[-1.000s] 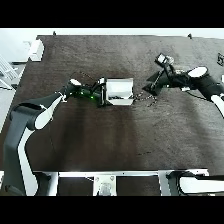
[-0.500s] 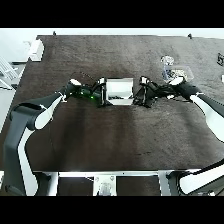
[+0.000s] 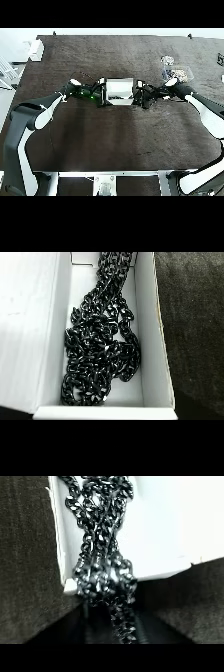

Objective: Fold the box and place the chain.

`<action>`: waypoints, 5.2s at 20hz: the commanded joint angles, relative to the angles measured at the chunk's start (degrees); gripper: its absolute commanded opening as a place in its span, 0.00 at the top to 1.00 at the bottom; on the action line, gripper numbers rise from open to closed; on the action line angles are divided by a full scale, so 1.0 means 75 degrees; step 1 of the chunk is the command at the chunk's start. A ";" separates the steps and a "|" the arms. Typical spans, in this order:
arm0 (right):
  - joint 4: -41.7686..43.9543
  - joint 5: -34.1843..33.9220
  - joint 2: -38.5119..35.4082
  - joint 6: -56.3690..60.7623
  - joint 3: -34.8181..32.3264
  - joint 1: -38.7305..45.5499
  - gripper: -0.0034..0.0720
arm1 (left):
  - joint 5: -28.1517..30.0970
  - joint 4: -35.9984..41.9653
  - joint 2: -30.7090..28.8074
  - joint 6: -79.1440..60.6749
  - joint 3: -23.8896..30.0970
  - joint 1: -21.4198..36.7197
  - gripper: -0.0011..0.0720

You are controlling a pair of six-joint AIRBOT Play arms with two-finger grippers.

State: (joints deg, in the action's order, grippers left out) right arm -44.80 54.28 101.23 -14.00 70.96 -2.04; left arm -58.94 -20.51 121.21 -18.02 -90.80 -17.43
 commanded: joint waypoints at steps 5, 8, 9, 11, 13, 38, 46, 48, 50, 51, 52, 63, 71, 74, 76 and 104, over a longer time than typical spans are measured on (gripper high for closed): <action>-0.0070 -0.0289 -0.0076 0.0874 0.0254 0.0041 0.94 | 0.0000 -0.0003 -0.0006 0.0000 -0.0009 0.0000 0.34; -0.0064 -0.0210 -0.0758 0.1612 0.0358 0.0108 0.94 | 0.0026 -0.0003 -0.0006 0.0000 -0.0009 0.0000 0.34; -0.0055 -0.0082 -0.1110 0.1652 0.0358 0.0108 0.94 | 0.0070 -0.0003 -0.0006 0.0000 -0.0009 0.0000 0.34; -0.0029 0.0125 -0.1798 0.1886 0.0356 0.0079 0.94 | 0.0090 -0.0003 -0.0006 0.0000 -0.0009 0.0000 0.34; 0.0003 0.0262 -0.2401 0.2069 0.0356 0.0076 0.94 | 0.0117 -0.0003 -0.0006 0.0003 -0.0009 0.0000 0.34; 0.1766 -0.1784 -0.3357 0.1419 0.1055 -0.1821 0.94 | 0.0117 -0.0003 -0.0006 0.0003 -0.0009 0.0000 0.34; 0.1775 -0.1676 -0.2401 0.1620 0.0125 -0.1545 0.94 | 0.0117 -0.0003 -0.0006 0.0003 -0.0009 0.0000 0.34; 0.1772 -0.1629 -0.2212 0.1813 -0.0178 -0.1542 0.94 | 0.0119 0.0000 -0.0006 0.0003 -0.0009 0.0000 0.34; 0.1772 -0.1632 -0.1923 0.1813 -0.0592 -0.1521 0.94 | 0.0119 0.0000 -0.0006 0.0000 -0.0009 0.0000 0.34; 0.1775 -0.1632 -0.1737 0.1810 -0.0799 -0.1521 0.94 | 0.0119 0.0000 -0.0006 0.0003 -0.0009 0.0000 0.34; 0.1772 -0.1635 -0.1556 0.1807 -0.0927 -0.1527 0.94 | 0.0119 0.0000 -0.0006 0.0003 -0.0009 0.0000 0.34; 0.1772 -0.1842 -0.1818 0.1813 -0.0396 -0.1271 0.35 | 0.0134 0.0000 -0.0006 0.0003 -0.0009 0.0000 0.34; 0.1775 -0.1891 -0.2410 0.1807 0.0551 -0.0184 0.94 | 0.0140 0.0000 -0.0006 0.0003 -0.0009 0.0000 0.34; 0.1818 -0.0434 -0.1393 0.1818 0.1457 0.0233 0.94 | 0.0137 0.0000 -0.0006 0.0003 -0.0009 0.0000 0.34; 0.1964 -0.0137 -0.0746 0.1816 0.1970 0.0291 0.94 | 0.0137 0.0000 -0.0006 0.0003 -0.0009 0.0000 0.34; 0.0825 0.3249 0.0542 0.2646 0.3019 -0.0726 0.75 | 0.0143 -0.0003 -0.0006 0.0000 -0.0009 0.0000 0.34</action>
State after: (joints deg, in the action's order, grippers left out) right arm -36.36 78.37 105.08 5.72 93.62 -6.09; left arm -57.89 -20.51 121.16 -18.00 -90.80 -17.50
